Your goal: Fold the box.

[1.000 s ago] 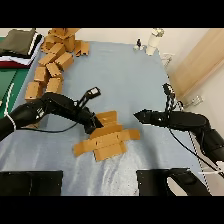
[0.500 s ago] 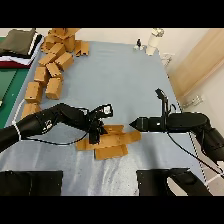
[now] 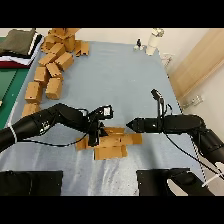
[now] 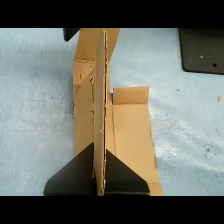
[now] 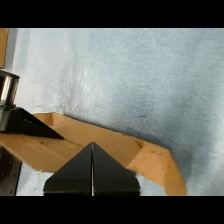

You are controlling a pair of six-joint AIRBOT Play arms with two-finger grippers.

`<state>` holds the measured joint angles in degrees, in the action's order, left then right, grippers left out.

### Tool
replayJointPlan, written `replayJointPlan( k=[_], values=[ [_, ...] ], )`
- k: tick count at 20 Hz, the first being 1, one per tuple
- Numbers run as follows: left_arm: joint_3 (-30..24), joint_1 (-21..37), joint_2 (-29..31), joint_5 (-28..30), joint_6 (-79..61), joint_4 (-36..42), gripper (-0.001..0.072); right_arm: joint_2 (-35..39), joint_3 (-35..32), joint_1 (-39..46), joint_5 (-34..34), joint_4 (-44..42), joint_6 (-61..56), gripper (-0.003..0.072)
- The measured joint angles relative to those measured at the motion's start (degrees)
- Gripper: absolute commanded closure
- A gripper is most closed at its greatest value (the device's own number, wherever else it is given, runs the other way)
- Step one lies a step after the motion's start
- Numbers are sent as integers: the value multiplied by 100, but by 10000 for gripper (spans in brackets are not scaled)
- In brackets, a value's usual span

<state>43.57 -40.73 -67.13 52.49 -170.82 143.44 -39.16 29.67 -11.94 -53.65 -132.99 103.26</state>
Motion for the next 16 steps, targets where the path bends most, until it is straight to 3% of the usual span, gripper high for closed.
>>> replayJointPlan(
  k=[4, 16],
  values=[
    [-68, 0, 72, 131, -4, 210, 697, -85, 0, -22, 76, 61, -68, 683],
    [-208, 2, -293, -575, -2, 184, 697, -229, -2, -140, 223, 81, -83, 683]
  ],
)
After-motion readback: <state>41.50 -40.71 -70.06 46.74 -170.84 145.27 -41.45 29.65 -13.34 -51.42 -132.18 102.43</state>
